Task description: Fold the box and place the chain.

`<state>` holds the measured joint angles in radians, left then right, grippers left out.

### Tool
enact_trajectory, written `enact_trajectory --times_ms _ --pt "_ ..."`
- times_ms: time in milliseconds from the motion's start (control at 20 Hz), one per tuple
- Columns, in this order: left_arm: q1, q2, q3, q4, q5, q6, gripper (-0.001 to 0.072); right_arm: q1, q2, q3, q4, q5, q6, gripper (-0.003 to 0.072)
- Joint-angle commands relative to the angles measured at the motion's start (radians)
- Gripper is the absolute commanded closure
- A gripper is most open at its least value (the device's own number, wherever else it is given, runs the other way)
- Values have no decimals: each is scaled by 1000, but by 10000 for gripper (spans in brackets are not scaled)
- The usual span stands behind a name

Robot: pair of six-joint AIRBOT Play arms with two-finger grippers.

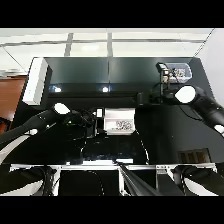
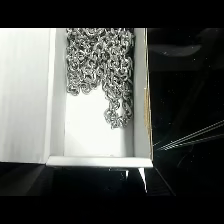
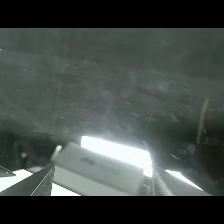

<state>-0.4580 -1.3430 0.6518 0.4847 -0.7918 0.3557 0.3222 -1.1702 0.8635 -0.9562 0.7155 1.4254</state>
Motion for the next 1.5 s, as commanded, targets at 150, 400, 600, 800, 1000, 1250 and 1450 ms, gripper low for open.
enact_trajectory --times_ms 150,400,600,800,1000,1250,1450 --pt "-2 -1 1 5 5 0 312 69 -56 16 94 147 -584 -10" --pt "-2 -1 1 6 5 0 312 73 -57 26 96 269 -1102 -10" --pt "-23 -1 1 38 7 -1 312 80 -58 26 202 290 -1177 -10" --pt "-28 -1 1 50 18 -12 312 100 -58 19 197 309 -1180 -10" --pt "-30 -1 1 50 26 -20 312 100 -56 19 197 394 -1179 -9" --pt "-30 -1 1 50 26 -20 312 100 -56 19 164 385 -1179 -9" --pt "-30 -1 1 50 26 -20 312 100 -64 19 136 334 -1178 37"
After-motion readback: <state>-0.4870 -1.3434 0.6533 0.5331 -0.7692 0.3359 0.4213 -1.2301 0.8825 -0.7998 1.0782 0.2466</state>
